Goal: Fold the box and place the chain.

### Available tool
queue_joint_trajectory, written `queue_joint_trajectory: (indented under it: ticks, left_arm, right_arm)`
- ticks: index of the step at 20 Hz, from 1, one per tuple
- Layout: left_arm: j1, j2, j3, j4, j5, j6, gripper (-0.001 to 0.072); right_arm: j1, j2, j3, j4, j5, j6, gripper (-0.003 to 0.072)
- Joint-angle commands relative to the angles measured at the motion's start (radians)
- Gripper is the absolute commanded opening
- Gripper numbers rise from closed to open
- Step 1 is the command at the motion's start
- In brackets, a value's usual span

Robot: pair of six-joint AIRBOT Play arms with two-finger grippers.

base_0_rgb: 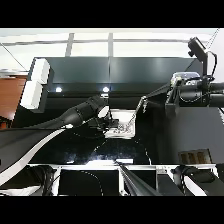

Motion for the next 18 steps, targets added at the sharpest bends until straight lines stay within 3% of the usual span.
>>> queue_joint_trajectory:
  ticks: [1,6,12,13,14,18]
  left_arm:
    - [0.000,0.000,0.001,0.001,0.000,0.000,0.0027]
    - [0.000,0.000,0.001,0.001,0.000,0.000,0.0027]
    - [0.000,0.000,0.001,0.001,0.000,0.000,0.0027]
    - [0.000,0.000,0.001,0.000,0.000,0.000,0.0027]
    - [0.000,0.000,0.001,0.000,0.000,0.000,0.0027]
    - [0.000,0.000,0.001,0.000,-0.001,0.000,0.0027]
  right_arm:
    - [0.065,-0.004,-0.050,0.094,-0.004,0.016,0.0012]
    - [0.115,-0.023,-0.209,0.085,-0.151,0.016,0.0011]
    - [0.161,-0.079,-0.243,0.084,-0.196,0.017,0.0015]
    - [0.165,-0.085,-0.243,0.071,-0.209,0.021,0.0074]
    - [0.163,-0.086,-0.243,0.051,-0.232,0.040,0.0247]
    - [0.077,-0.076,-0.204,-0.088,-0.199,0.047,0.0274]
